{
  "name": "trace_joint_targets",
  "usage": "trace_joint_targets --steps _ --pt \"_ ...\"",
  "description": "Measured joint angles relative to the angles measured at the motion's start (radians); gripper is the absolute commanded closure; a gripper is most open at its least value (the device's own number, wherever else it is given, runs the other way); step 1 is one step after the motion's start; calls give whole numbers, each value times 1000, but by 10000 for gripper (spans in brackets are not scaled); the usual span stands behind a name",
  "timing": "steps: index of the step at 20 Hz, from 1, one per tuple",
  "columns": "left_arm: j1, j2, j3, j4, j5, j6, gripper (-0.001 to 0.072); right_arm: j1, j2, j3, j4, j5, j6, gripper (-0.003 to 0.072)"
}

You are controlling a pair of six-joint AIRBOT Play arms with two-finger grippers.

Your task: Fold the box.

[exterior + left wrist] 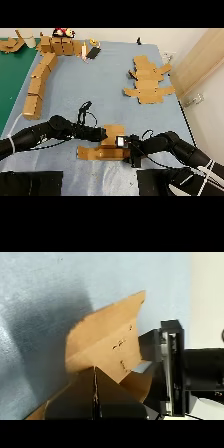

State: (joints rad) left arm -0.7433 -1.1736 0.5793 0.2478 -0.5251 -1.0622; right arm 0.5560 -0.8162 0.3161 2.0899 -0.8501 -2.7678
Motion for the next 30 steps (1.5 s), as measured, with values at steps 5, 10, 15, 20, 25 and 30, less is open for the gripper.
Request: trace_joint_targets --steps 5,10,15,20,25,30 --pt "0 -70 34 12 -55 0 700 0 0 0 0 0 0 229" --pt "0 -124 61 44 -95 -15 700 0 0 0 0 0 0 229" --pt "7 -152 72 62 -124 -27 699 0 0 0 0 0 0 229" --pt "46 -131 120 69 -185 58 699 0 0 0 0 0 0 229" --pt "94 -27 153 92 -219 232 700 0 0 0 0 0 0 229" --pt "98 150 119 273 -233 365 700 0 0 0 0 0 0 229"
